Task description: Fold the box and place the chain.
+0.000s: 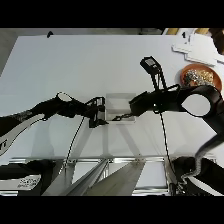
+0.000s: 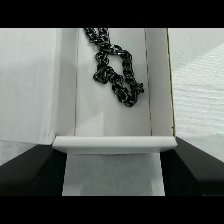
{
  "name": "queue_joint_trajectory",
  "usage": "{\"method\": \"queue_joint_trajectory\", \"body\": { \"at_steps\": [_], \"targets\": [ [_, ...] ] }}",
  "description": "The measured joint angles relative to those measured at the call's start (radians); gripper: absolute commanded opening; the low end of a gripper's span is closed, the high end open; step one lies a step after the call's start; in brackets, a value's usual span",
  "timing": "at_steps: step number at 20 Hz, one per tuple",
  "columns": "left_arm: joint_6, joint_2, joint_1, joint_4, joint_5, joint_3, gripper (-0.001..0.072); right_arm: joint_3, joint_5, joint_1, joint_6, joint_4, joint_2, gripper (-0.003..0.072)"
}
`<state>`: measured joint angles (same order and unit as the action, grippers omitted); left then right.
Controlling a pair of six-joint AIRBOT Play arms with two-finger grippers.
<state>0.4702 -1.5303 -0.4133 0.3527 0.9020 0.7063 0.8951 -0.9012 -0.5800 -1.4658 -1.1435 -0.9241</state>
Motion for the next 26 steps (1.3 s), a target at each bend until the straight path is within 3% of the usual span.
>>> {"method": "queue_joint_trajectory", "body": {
  "at_steps": [5,15,16,18,19,23,26],
  "targets": [
    [0.000,0.000,0.000,0.000,0.000,0.000,0.0151,0.000,0.040,-0.013,0.105,0.167,0.011,0.0015],
    [0.000,0.000,0.000,0.000,0.000,0.000,0.0151,-0.083,0.130,-0.016,0.158,0.180,-0.071,0.0018],
    [0.000,0.000,0.000,0.000,0.000,0.000,0.0151,-0.089,0.132,-0.016,0.162,0.178,-0.097,0.0057],
    [0.000,0.000,0.000,0.000,0.000,0.000,0.0151,-0.095,0.142,-0.016,0.169,0.175,-0.142,0.0274],
    [0.000,0.000,0.000,0.000,0.000,0.000,0.0151,-0.097,0.145,-0.016,0.177,0.173,-0.156,0.0309],
    [0.000,0.000,0.000,0.000,0.000,0.000,0.0151,-0.081,0.129,0.024,0.217,0.172,-0.151,0.0289],
    [0.000,0.000,0.000,0.000,0.000,0.000,0.0151,-0.066,0.050,0.119,0.339,0.167,-0.095,0.0157]
  ]
}}
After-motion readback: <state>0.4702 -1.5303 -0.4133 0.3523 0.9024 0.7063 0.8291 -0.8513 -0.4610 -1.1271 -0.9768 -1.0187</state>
